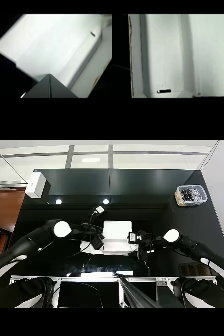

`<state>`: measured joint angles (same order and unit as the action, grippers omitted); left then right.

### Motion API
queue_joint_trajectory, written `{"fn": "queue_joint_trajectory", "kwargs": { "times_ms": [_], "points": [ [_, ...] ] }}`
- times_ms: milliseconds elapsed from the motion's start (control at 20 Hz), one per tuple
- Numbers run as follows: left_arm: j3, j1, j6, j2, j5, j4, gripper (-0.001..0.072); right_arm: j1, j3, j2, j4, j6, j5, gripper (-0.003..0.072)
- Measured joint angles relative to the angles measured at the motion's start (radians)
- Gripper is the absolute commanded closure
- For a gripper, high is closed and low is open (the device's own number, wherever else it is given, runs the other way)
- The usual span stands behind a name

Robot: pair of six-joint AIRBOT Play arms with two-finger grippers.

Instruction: Fold the box and place the chain.

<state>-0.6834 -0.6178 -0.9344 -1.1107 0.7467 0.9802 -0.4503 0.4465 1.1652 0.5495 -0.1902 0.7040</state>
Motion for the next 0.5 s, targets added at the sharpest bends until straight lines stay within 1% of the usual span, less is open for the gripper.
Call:
{"fn": "queue_joint_trajectory", "kwargs": {
  "times_ms": [150,200,300,350,450,500],
  "points": [
    [0.052,0.038,-0.022,0.100,0.084,0.101,0.0680,0.000,0.000,0.000,0.000,0.000,-0.002,0.0278],
    [0.077,0.048,0.008,0.126,0.108,0.115,0.0644,0.000,0.000,0.000,0.000,0.000,-0.002,0.0278],
    [0.119,0.056,0.117,0.157,0.137,0.119,0.0034,0.000,0.000,0.000,0.000,0.000,-0.002,0.0278],
    [0.137,0.057,0.179,0.165,0.137,0.119,-0.0006,0.000,0.000,0.000,0.000,0.000,-0.001,0.0278],
    [0.165,0.052,0.312,0.172,0.116,0.120,0.0002,0.000,0.000,0.000,0.000,-0.001,0.000,0.0279],
    [0.175,0.048,0.375,0.169,0.089,0.119,0.0018,0.000,0.000,0.000,0.000,-0.001,0.001,0.0278]
  ]
}}
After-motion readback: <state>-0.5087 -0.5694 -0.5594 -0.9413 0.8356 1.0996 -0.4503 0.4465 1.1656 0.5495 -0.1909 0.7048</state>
